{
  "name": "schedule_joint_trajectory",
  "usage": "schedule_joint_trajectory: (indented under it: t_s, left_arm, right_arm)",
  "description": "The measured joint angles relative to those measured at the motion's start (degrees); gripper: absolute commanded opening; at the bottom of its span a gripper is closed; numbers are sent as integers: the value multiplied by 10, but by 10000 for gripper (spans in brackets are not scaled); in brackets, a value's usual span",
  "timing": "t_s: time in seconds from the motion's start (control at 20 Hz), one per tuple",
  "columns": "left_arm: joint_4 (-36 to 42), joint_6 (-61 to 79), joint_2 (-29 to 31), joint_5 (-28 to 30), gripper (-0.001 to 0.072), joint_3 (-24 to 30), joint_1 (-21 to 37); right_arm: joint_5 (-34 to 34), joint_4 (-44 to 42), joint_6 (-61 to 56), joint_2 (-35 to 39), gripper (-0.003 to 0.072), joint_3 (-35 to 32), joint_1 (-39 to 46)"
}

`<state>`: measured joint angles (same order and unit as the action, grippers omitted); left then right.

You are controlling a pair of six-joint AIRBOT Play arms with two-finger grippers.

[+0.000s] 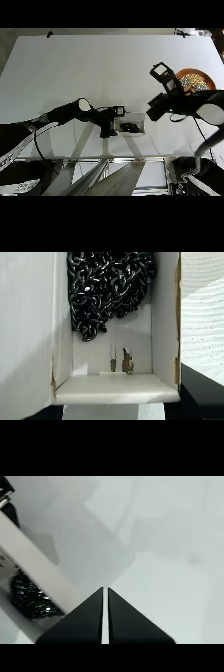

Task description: Fold the box and place the chain.

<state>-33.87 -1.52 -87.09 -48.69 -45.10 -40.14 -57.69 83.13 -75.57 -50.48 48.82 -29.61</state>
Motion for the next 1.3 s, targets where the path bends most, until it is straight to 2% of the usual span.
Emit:
schedule_joint_trajectory:
  t_s: [0.1, 0.25, 0.3, 0.55, 0.7, 0.85, 1.0, 1.1, 1.3]
  left_arm:
    - [0, 0, 0, 0, 211, 0, 0]
    - [0, 0, 0, 0, 211, 0, 0]
    - [0, 0, 0, 0, 211, 0, 0]
    - [0, 0, 0, 0, 211, 0, 0]
    - [0, 0, 0, 0, 211, 0, 0]
    - [0, 0, 0, 0, 211, 0, 0]
    - [0, 0, 0, 0, 211, 0, 0]
    - [0, 0, 0, 0, 211, 0, 0]
    - [0, 0, 0, 0, 211, 0, 0]
  right_arm:
    - [3, -24, 41, -61, 141, 15, 11]
    - [-29, -103, 120, -140, 373, 42, 33]
    - [-42, -127, 146, -157, 398, 49, 39]
    - [-118, -181, 248, -192, 409, 63, 50]
    - [-168, -190, 276, -187, 409, 65, 42]
    - [-187, -179, 297, -170, 412, 65, 20]
    - [-165, -142, 325, -160, 421, 54, -5]
    - [-141, -119, 337, -157, 547, 42, -19]
    - [-104, -90, 347, -155, 549, 28, -33]
